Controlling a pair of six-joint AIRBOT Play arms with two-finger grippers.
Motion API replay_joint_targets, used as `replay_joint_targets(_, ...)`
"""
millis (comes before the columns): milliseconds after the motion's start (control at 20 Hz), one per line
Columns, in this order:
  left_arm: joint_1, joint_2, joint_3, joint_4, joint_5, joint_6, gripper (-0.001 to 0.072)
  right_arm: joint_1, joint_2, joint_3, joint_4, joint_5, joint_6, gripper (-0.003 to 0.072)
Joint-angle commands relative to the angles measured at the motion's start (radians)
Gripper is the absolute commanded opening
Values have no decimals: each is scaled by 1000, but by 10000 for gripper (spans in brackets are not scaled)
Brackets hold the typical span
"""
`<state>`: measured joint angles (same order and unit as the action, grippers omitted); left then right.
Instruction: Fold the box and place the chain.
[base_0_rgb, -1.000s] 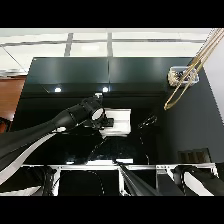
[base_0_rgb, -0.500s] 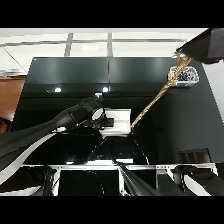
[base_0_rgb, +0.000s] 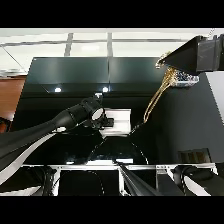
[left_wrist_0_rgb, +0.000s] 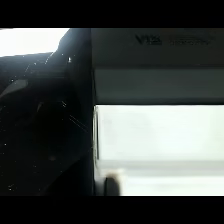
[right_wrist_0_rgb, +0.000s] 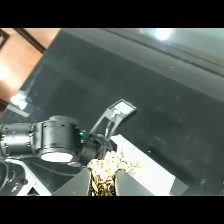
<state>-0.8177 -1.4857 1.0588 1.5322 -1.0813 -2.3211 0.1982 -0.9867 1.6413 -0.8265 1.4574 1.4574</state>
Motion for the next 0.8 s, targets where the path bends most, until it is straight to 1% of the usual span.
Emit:
replay_joint_targets(0,0,0,0,0,0,0,30,6,0,0,26,1,0,11)
replay_joint_targets(200,0,0,0,0,0,0,30,38,-1,-18,33,4,0,11)
replay_joint_targets(450,0,0,0,0,0,0,30,124,-3,-137,33,-6,0,11)
replay_joint_targets(600,0,0,0,0,0,0,30,129,-3,-198,70,-42,-5,11)
replay_joint_targets(750,0,0,0,0,0,0,30,128,-3,-219,68,-53,-12,11)
